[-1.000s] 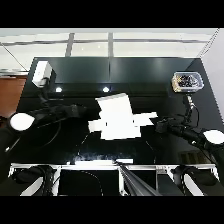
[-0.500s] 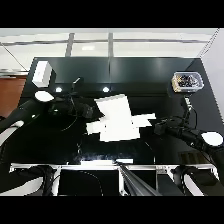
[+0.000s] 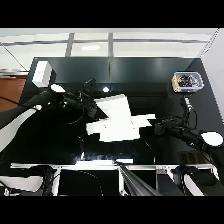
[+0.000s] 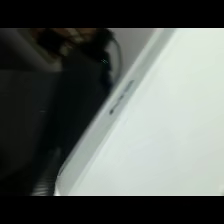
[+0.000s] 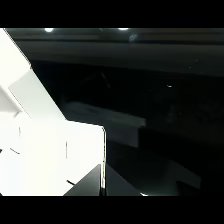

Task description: Fold the box and place the chain.

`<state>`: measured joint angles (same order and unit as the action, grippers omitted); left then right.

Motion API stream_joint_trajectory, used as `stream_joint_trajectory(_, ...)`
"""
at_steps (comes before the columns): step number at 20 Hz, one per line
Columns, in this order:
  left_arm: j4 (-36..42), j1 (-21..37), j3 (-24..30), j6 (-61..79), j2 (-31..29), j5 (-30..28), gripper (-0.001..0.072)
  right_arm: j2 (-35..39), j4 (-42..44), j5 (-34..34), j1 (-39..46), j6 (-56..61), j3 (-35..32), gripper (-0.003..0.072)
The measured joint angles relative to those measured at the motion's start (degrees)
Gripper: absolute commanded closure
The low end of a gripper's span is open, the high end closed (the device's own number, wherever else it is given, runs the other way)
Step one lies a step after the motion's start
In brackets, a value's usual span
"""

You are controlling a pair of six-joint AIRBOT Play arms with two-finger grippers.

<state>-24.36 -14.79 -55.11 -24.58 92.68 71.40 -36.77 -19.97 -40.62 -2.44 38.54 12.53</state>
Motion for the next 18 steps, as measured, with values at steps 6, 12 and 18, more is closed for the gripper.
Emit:
stream_joint_trajectory(6,-0.7,-0.4,-2.3,4.6,3.2,2.8,0.0492,0.0,0.0,-0.1,0.0,0.3,0.0,0.0671)
stream_joint_trajectory(12,-3.8,-0.5,-2.6,6.3,3.8,3.9,0.0679,0.0,0.0,-0.2,0.0,0.5,0.0,0.067)
stream_joint_trajectory(18,-5.3,-0.6,-4.1,7.5,3.5,4.2,0.0682,0.1,-0.5,-1.0,0.5,0.6,1.3,0.0067)
